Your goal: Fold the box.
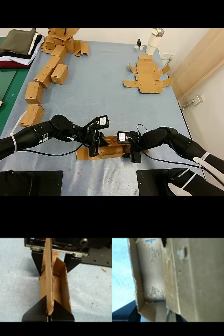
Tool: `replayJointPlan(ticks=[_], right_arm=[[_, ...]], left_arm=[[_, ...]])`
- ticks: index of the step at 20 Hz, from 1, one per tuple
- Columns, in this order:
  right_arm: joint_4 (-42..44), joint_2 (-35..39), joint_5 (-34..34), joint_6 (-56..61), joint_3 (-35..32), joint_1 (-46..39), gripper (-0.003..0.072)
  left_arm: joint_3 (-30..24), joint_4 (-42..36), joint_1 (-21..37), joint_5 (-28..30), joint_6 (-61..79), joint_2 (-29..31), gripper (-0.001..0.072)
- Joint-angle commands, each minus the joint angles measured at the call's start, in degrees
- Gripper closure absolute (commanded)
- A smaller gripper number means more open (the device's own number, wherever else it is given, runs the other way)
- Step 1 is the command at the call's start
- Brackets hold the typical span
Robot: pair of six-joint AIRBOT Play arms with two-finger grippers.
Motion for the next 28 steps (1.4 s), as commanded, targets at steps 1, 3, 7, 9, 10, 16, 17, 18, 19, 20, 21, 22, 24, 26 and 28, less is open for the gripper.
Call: replayJointPlan(ticks=[1,3,7,9,10,16,17,18,19,20,21,22,24,26,28], right_arm=[[0.4,0.0,-0.1,-0.4,0.0,0.0,0.0187],[0.3,0.0,-0.1,-0.4,0.0,0.0,0.0187],[0.3,0.0,-0.1,-0.4,0.0,0.0,0.0187],[0.3,0.0,-0.1,-0.4,0.0,0.0,0.0186],[0.3,0.0,-0.2,-0.4,0.0,0.0,0.0187],[0.3,0.0,-0.2,-0.4,0.0,0.0,0.0186],[0.3,0.0,-0.2,-0.4,0.0,0.0,0.0186],[0.3,0.0,-0.2,-0.4,0.0,0.0,0.0186],[0.3,0.0,-0.2,-0.4,0.0,0.0,0.0186],[0.3,0.0,-0.2,-0.4,0.0,0.0,0.0186],[0.3,0.0,-0.2,-0.4,0.0,0.0,0.0186],[0.3,0.0,-0.2,-0.4,0.0,0.0,0.0186],[0.3,0.0,-0.2,-0.4,0.0,0.0,0.0186],[0.3,0.0,-0.2,-0.4,0.0,0.0,0.0186],[0.3,0.0,-0.2,-0.4,0.0,0.0,0.0187]], left_arm=[[0.0,0.0,0.0,0.0,0.0,0.0,0.0699],[0.0,0.0,0.0,0.0,0.0,0.0,0.0699],[0.0,0.0,0.0,0.0,0.0,0.0,0.0699],[0.0,0.0,0.0,0.0,0.0,0.0,0.0699],[0.0,0.0,0.0,0.0,0.0,0.0,0.0699],[0.0,0.0,0.0,0.0,0.0,0.0,0.0699],[0.0,-0.3,0.0,0.0,0.0,0.0,0.0699],[0.0,-1.6,0.0,0.0,0.0,0.0,0.0699],[0.0,-2.4,0.0,0.0,0.0,0.0,0.0699],[0.0,-2.5,0.0,0.0,0.0,0.0,0.0699],[0.0,-3.1,0.0,0.0,0.0,0.0,0.0699],[0.0,-4.0,0.0,0.0,0.0,0.0,0.0699],[0.0,-4.3,0.0,0.0,0.0,0.0,0.0699],[0.0,-4.3,0.0,0.0,0.0,0.0,0.0699],[0.0,-4.3,0.0,0.0,0.0,0.0,0.0699]])
